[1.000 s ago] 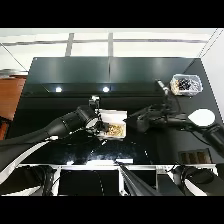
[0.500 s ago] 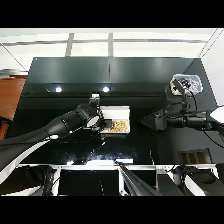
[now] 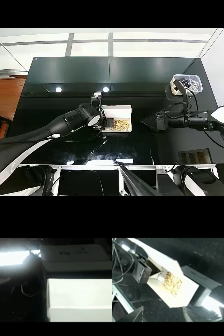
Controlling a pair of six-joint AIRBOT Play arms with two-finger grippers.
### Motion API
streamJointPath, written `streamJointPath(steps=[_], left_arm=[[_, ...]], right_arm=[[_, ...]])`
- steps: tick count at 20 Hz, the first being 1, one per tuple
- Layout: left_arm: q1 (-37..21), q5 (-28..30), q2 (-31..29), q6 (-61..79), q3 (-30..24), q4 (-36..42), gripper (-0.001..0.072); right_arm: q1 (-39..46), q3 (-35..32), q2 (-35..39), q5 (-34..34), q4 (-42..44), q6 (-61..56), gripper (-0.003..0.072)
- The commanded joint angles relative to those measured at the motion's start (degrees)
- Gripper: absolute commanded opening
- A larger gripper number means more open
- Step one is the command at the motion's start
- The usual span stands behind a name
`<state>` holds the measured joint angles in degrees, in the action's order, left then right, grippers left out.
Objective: Fold the box and place the chain.
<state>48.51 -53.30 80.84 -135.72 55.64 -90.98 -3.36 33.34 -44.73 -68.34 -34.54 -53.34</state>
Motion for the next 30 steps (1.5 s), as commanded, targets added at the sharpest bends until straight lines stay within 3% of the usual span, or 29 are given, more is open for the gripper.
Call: streamJointPath(steps=[1,3,4,5,6,7,13,16,18,20,22,24,26,28,30], left_arm=[[-0.3,0.2,0.1,1.9,0.7,0.1,0.0031],[-0.6,0.1,0.1,3.6,1.1,0.3,0.0059],[-0.7,-0.2,0.1,4.0,1.3,0.4,0.0215],[-0.7,-1.0,0.1,4.0,1.6,0.4,0.046],[-0.7,-1.8,0.1,4.8,2.1,0.4,0.0639],[-0.7,-2.8,0.1,6.7,2.8,0.4,0.0696],[-0.6,-19.3,-3.6,29.4,8.1,0.1,0.0697],[-0.8,-26.1,-11.7,44.0,6.8,-0.3,0.0697],[-4.2,-26.8,-20.1,49.7,3.8,-0.6,0.0696],[-13.6,-26.6,-28.7,53.3,0.1,0.6,0.0696],[-27.8,-24.8,-36.9,62.4,-3.4,6.7,0.0696],[-45.8,-21.7,-42.0,71.9,-6.2,19.2,0.0696],[-63.0,-21.6,-42.6,85.0,-8.0,39.2,0.0696],[-70.0,-19.1,-42.2,98.8,-11.2,57.7,0.0696],[-67.6,-19.1,-41.1,111.8,-13.4,60.3,0.0696]], right_arm=[[0.0,0.0,0.0,0.5,0.0,0.0,0.0569],[0.0,0.0,0.0,0.4,0.0,0.0,0.0569],[0.0,0.0,0.0,0.4,0.0,0.0,0.0569],[0.0,0.0,0.0,0.4,0.0,0.0,0.0569],[0.0,0.0,0.0,0.4,0.0,0.0,0.0569],[0.0,0.0,0.0,0.5,0.0,0.0,0.0569],[0.0,0.0,0.0,0.4,0.0,0.0,0.0569],[0.0,0.0,0.0,0.4,-0.1,0.0,0.057],[0.0,0.0,0.0,0.4,-0.1,0.2,0.057],[0.0,0.0,0.0,0.6,-0.1,0.4,0.057],[0.0,0.0,0.0,1.0,-0.1,0.4,0.057],[0.0,0.0,0.0,1.4,-0.1,0.4,0.057],[0.0,0.0,0.0,1.8,-0.3,0.5,0.057],[0.0,0.0,0.0,2.1,-1.7,0.4,0.057],[0.0,0.0,0.0,2.0,-4.2,0.4,0.057]])
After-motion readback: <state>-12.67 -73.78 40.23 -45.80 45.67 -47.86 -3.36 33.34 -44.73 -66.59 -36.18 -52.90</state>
